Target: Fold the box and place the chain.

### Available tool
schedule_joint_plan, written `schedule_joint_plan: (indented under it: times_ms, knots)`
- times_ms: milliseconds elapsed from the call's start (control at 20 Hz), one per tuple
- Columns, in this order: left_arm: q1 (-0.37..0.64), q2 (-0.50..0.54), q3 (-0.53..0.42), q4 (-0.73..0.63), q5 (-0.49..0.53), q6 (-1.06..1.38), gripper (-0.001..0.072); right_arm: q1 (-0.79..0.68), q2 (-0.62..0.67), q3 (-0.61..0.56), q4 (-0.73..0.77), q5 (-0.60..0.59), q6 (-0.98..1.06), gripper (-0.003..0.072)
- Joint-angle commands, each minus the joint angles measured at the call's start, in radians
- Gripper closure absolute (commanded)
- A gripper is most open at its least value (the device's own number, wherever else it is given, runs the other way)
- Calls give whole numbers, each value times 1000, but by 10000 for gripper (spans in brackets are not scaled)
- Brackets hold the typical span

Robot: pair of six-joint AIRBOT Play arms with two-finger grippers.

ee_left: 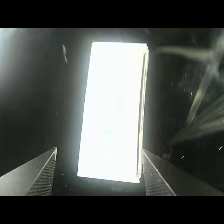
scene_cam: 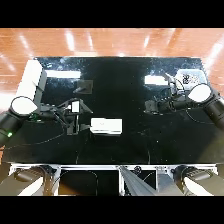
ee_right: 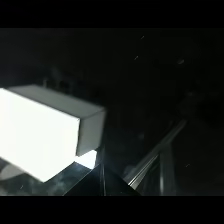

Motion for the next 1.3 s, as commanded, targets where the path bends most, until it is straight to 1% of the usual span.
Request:
schedule_joint_plan:
  times_ms: [0,100,150,200,250,400,600,700,950,1100,1250]
  knots:
    - [-16,-59,1,69,20,39,99,-2,0,1,-21,-71,22,656]
    - [7,-83,0,46,39,33,98,-2,0,1,-21,-98,22,656]
    - [36,-95,0,-23,49,29,99,-2,0,0,-21,-109,23,656]
    - [71,-108,0,-93,20,29,99,-2,0,0,-21,-118,22,656]
    - [94,-118,0,-122,-16,30,97,-2,0,0,-21,-127,22,656]
    - [97,-153,0,-108,-15,48,96,-2,0,0,-21,-143,21,656]
    - [61,-194,0,-97,-25,154,96,-2,0,0,-21,-145,21,656]
    - [40,-195,-6,-54,-12,160,95,-2,0,0,-23,-145,21,656]
    - [30,-195,-34,-62,45,179,95,-2,0,0,-26,-145,21,656]
    - [26,-195,-40,-70,45,180,96,-2,0,0,-25,-145,21,656]
    - [0,-195,-43,-69,58,191,97,-2,0,0,-26,-145,21,656]
